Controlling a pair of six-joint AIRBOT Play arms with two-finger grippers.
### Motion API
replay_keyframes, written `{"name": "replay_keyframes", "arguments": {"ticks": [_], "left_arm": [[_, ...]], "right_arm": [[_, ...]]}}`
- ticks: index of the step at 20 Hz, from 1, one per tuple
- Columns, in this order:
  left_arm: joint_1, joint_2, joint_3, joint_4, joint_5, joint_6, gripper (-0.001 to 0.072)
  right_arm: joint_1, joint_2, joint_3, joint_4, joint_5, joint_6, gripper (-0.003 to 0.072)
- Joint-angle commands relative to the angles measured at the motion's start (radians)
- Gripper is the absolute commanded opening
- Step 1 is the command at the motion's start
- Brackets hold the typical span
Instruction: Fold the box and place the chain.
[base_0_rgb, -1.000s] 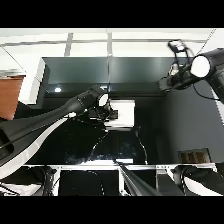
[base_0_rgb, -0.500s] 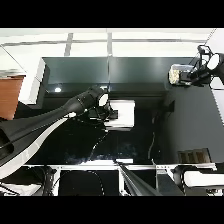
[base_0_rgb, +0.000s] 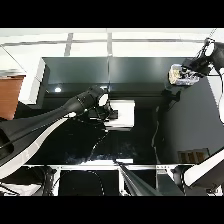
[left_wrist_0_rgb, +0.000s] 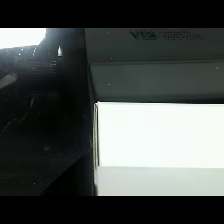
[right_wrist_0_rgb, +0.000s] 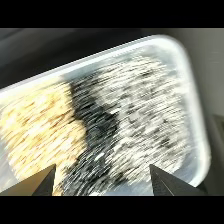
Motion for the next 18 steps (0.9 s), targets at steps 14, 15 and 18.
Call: {"name": "replay_keyframes", "arguments": {"ticks": [14, 15, 18], "left_arm": [[-0.001, -0.001, 0.001, -0.001, -0.006, 0.0, 0.0024], [-0.001, -0.001, 0.001, 0.0, -0.009, 0.0, 0.0023], [-0.001, -0.001, 0.001, 0.0, -0.011, 0.0, 0.0024]], "right_arm": [[-0.035, -0.1, 0.097, 0.003, -0.035, 0.18, 0.0616], [-0.034, -0.105, 0.097, 0.01, -0.039, 0.18, 0.0616], [-0.037, -0.116, 0.097, 0.002, -0.031, 0.18, 0.0615]]}}
